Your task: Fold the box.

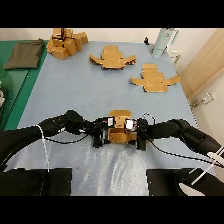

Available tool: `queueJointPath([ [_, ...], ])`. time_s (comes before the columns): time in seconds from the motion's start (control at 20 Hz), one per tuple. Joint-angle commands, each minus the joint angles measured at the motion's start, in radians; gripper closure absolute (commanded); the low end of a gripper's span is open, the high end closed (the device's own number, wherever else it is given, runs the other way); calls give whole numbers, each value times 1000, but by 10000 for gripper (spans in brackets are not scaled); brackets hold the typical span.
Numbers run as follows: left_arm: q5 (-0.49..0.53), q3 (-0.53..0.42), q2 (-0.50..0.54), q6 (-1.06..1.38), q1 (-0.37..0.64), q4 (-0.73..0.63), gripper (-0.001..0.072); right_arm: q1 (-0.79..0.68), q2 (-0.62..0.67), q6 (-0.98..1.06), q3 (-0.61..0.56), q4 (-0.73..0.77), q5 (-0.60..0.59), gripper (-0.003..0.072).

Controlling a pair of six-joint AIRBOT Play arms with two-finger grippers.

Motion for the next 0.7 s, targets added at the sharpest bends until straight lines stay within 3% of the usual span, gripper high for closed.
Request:
queueJointPath([
  [0.0,-1,1,-1,0,0,0,206,3,7,80,1,-27,-27,232],
  [0.15,-1,1,-1,0,0,0,207,3,68,512,52,-342,-140,630],
  [0.2,-1,1,-1,0,0,0,206,3,97,674,75,-475,-183,683],
  [0.4,-1,1,-1,0,0,0,206,-46,197,1465,115,-1074,-385,683],
  [0.5,-1,1,-1,0,0,0,206,-148,185,1702,103,-1046,-468,684],
  [0.65,-1,1,-1,0,0,0,206,-257,118,1652,39,-651,-379,684],
])
